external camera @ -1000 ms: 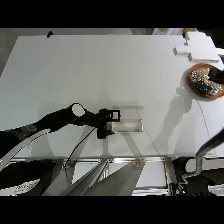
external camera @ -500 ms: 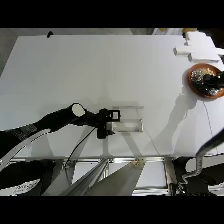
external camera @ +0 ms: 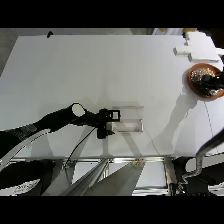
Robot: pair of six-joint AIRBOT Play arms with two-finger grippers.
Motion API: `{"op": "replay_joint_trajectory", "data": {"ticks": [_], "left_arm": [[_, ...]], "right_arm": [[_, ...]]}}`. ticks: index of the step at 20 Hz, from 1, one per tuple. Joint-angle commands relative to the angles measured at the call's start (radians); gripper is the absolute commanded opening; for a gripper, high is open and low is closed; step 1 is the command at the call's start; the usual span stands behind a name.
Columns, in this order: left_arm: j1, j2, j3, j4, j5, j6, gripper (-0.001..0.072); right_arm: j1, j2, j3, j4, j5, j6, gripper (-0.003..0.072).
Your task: Fold the box and place the chain.
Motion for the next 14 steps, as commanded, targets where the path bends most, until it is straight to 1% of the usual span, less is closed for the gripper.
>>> {"op": "replay_joint_trajectory", "data": {"ticks": [1,3,4,10,14], "left_arm": [[0.0,0.0,0.0,0.0,0.0,0.0,0.018],[0.0,0.0,0.0,0.0,0.0,0.0,0.018],[0.0,0.0,0.0,0.0,0.0,0.0,0.018],[0.0,0.0,0.0,0.0,0.0,0.0,0.018],[0.0,0.0,0.0,0.0,0.0,0.0,0.018]], "right_arm": [[0.0,-0.004,-0.001,0.002,0.027,0.003,0.0159],[0.0,-0.003,-0.001,0.002,0.047,0.002,0.0145],[0.0,0.002,-0.001,0.002,0.056,0.002,0.0015],[0.0,0.08,-0.001,0.001,0.073,0.002,0.0019],[0.0,0.1,-0.001,0.001,0.104,0.002,0.0018]]}}
